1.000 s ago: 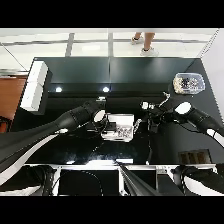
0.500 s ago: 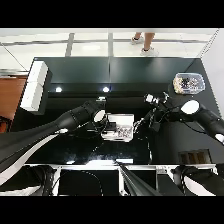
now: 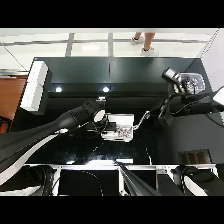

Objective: Fold the box and place the chain.

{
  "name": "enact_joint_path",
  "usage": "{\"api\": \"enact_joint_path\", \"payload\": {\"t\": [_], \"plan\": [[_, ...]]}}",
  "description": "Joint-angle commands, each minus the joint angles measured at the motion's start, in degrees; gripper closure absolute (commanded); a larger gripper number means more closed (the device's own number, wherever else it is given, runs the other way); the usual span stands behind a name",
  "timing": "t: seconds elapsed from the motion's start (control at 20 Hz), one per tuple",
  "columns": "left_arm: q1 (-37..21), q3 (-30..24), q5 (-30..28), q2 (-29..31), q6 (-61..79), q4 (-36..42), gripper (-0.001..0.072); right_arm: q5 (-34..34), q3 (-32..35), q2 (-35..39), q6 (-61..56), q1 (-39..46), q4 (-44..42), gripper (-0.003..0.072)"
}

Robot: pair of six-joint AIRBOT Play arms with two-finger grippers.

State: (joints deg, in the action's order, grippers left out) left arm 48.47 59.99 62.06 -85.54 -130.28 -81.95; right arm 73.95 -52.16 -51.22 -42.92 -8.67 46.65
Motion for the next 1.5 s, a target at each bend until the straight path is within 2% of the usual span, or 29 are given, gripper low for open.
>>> {"api": "enact_joint_path", "payload": {"t": [0.0,0.3,0.65,0.85,1.1,1.3,1.45], "plan": [[0.0,-0.02,-0.02,0.0,0.0,-0.02,0.068,7.34,-7.45,0.96,-7.3,0.09,-8.22,0.0673],[0.0,-0.02,0.0,0.0,0.0,0.0,0.068,7.21,-9.79,0.94,-8.35,0.09,-26.12,0.0673],[0.0,-0.02,-0.02,0.0,0.0,0.0,0.0679,5.27,-9.79,0.94,-8.28,0.09,-37.53,0.0673],[0.0,-0.02,-0.02,0.0,0.0,0.0,0.068,3.23,-9.79,0.87,-8.35,0.07,-35.01,0.0673],[0.0,-0.02,-0.02,0.0,0.0,0.0,0.068,3.1,-9.03,-0.09,-13.9,-3.43,-18.93,0.0673],[0.0,-0.02,-0.02,0.0,0.0,0.0,0.068,-2.23,-1.64,-0.42,-16.22,-9.44,-9.7,0.0673],[0.0,-0.02,-0.02,0.0,0.0,0.0,0.068,-9.46,5.42,-0.55,-16.96,-11.28,-10.25,0.0673]]}}
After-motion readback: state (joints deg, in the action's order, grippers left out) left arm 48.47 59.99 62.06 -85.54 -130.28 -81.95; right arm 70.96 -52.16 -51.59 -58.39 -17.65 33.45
